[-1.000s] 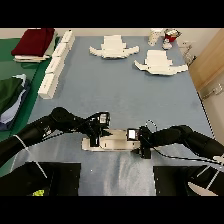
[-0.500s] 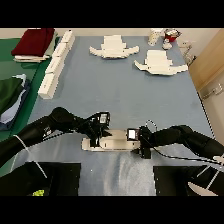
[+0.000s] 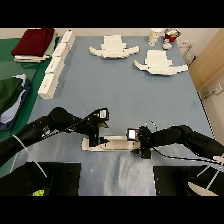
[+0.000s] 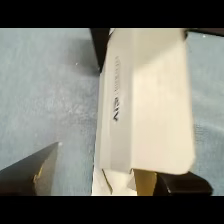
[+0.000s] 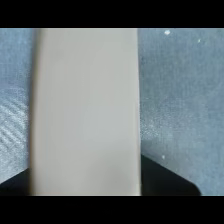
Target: Fold the box.
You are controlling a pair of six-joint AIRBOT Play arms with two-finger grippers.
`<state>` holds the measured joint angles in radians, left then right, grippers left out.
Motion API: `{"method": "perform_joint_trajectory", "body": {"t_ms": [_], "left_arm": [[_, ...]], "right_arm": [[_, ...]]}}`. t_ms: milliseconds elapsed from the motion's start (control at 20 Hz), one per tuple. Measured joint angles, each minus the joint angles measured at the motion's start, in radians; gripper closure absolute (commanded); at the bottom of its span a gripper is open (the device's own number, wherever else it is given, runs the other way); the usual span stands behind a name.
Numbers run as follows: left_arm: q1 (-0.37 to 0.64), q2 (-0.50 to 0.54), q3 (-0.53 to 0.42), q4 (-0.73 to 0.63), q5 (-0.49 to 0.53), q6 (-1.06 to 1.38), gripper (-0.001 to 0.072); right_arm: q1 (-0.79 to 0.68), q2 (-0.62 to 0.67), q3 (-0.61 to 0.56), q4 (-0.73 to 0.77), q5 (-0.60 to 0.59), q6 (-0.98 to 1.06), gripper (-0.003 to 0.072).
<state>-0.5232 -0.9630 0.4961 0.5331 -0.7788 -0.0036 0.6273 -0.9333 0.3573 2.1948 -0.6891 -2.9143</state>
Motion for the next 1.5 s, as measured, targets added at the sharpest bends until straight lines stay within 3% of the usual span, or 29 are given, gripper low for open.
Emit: {"method": "perform_joint_trajectory", "body": {"t_ms": [100,150,200,250,400,550,750,1000,1250,1500], "left_arm": [[0.023,0.035,0.003,0.078,-0.020,-0.145,0.0013],[0.037,0.061,0.004,0.128,-0.039,-0.232,0.0103],[0.051,0.090,0.005,0.180,-0.065,-0.322,0.0432],[0.063,0.119,0.006,0.228,-0.098,-0.407,0.0699],[0.077,0.187,0.003,0.304,-0.239,-0.600,0.0695],[0.021,0.203,-0.023,0.254,-0.298,-0.780,0.0695],[-0.111,0.128,-0.011,0.080,-0.221,-0.918,0.0695],[-0.171,-0.001,0.089,-0.050,-0.122,-0.974,0.0695],[-0.162,-0.100,0.136,-0.090,-0.001,-1.013,0.0695],[-0.081,-0.192,0.146,-0.091,0.045,-1.035,0.0695]], "right_arm": [[0.000,0.000,0.000,0.000,0.000,0.000,0.0174],[0.000,0.000,0.000,0.000,0.000,0.000,0.0174],[0.000,0.000,0.000,0.000,0.000,0.000,0.0174],[0.000,0.000,0.000,0.000,0.000,0.000,0.0173],[0.000,0.000,0.000,0.000,0.000,0.000,0.0174],[0.000,0.000,0.000,0.000,0.000,0.000,0.0174],[0.000,0.000,0.000,0.000,0.000,0.000,0.0174],[0.000,0.000,0.000,0.000,0.000,0.000,0.0174],[0.000,0.000,0.000,0.000,0.000,0.000,0.0174],[-0.001,0.000,0.000,0.003,0.002,0.002,0.0174]]}}
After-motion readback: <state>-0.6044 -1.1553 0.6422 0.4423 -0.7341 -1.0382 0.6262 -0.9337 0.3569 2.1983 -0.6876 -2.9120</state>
